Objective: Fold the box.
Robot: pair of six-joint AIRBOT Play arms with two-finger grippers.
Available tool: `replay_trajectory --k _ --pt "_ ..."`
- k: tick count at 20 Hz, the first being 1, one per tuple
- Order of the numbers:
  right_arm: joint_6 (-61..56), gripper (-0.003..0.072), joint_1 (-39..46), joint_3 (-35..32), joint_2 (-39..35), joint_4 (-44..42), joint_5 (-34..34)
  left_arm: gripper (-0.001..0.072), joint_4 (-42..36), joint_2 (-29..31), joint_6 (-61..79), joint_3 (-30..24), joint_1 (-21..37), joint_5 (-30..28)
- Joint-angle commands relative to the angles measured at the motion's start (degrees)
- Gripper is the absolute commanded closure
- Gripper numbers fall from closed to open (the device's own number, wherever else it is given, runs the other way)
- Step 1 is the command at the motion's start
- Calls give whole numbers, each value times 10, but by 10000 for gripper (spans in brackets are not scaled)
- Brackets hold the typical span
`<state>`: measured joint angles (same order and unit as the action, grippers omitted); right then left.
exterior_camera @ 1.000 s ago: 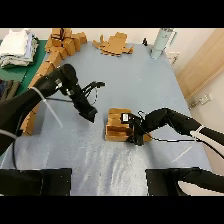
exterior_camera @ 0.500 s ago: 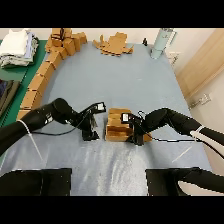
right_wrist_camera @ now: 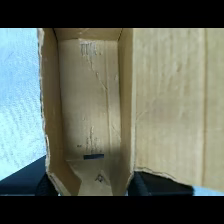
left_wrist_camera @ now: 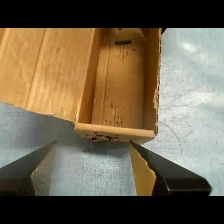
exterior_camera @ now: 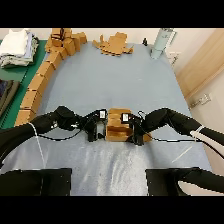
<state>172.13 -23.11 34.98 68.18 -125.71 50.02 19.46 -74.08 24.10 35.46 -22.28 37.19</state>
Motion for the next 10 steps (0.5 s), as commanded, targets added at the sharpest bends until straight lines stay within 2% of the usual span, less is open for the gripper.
replay_trajectory --k 1,5,10 --pt "-1 215 0 1 0 0 0 22 23 -13 19 5 -2 30" --pt "-1 215 0 1 0 0 0 22 34 -14 18 10 -3 44" --pt "-1 215 0 1 0 0 0 22 7 -30 3 30 -26 50"
